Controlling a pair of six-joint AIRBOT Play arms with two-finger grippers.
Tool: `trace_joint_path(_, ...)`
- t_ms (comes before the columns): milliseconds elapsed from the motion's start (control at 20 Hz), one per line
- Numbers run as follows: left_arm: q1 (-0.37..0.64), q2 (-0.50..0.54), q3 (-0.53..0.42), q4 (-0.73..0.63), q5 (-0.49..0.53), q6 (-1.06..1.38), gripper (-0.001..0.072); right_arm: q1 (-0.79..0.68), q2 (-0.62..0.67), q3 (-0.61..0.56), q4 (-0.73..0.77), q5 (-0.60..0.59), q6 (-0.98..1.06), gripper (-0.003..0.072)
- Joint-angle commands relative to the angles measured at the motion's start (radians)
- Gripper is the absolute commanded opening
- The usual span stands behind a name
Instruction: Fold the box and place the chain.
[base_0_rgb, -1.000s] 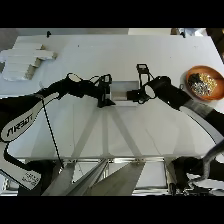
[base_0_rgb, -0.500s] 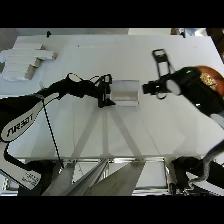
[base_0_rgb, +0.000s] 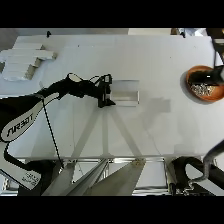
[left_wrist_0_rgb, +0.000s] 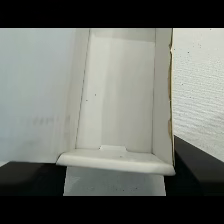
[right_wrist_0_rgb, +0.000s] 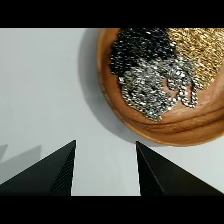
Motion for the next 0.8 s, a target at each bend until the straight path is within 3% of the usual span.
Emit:
trace_joint_path(0,0.000,0.000,0.000,0.000,0.000,0.000,0.0277,-0.211,-0.084,0.000,0.145,-0.078,-0.122,0.0444)
trace_joint_path(250,0.000,0.000,0.000,0.000,-0.001,0.000,0.0277,-0.257,-0.312,0.000,0.141,-0.190,-0.136,0.0461)
trace_joint_path(500,0.000,0.000,0.000,0.000,0.000,0.000,0.0277,-0.257,-0.424,0.000,0.137,-0.312,-0.054,0.0443)
trace_joint_path(700,0.000,0.000,0.000,0.000,0.000,0.000,0.0277,-0.250,-0.446,0.000,0.122,-0.360,-0.055,0.0199)
trace_joint_path(750,0.000,0.000,0.000,0.001,0.000,0.000,0.0277,-0.248,-0.443,0.000,0.121,-0.360,-0.055,0.0108)
